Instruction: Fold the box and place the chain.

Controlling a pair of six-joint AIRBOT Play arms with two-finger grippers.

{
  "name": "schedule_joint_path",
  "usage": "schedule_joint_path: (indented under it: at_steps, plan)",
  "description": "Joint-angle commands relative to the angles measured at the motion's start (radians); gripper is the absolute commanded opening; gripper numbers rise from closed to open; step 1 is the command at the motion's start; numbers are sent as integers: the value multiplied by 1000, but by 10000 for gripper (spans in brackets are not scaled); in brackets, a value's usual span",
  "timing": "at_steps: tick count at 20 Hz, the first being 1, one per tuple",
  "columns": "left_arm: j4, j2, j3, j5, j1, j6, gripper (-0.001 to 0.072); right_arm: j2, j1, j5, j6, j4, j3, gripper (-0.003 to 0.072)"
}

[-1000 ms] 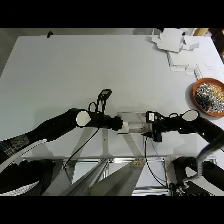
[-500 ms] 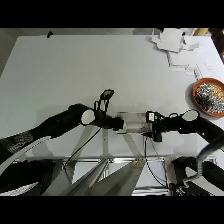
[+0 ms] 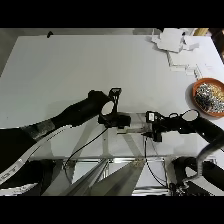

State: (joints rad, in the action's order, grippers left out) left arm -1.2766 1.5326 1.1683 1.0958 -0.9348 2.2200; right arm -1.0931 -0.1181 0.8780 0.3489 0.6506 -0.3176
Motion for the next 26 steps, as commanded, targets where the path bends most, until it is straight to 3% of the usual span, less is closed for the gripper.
schedule_joint_path:
  at_steps: [1,4,8,17,21,24,26]
  plan:
    - [-34,42,32,52,-21,116,346,0,0,0,0,0,-1,396]
    - [-74,69,43,36,-32,190,299,0,0,0,0,0,-1,396]
    - [-106,159,171,136,-39,189,290,0,0,0,0,0,-1,396]
    - [-124,179,162,158,-64,274,284,0,0,1,0,0,-1,396]
    - [-106,181,122,114,-64,275,269,0,0,0,0,0,-1,396]
    - [-85,181,105,67,-64,275,66,0,0,0,0,0,-1,396]
    - [-82,182,90,60,-64,275,34,0,0,0,0,0,-1,396]
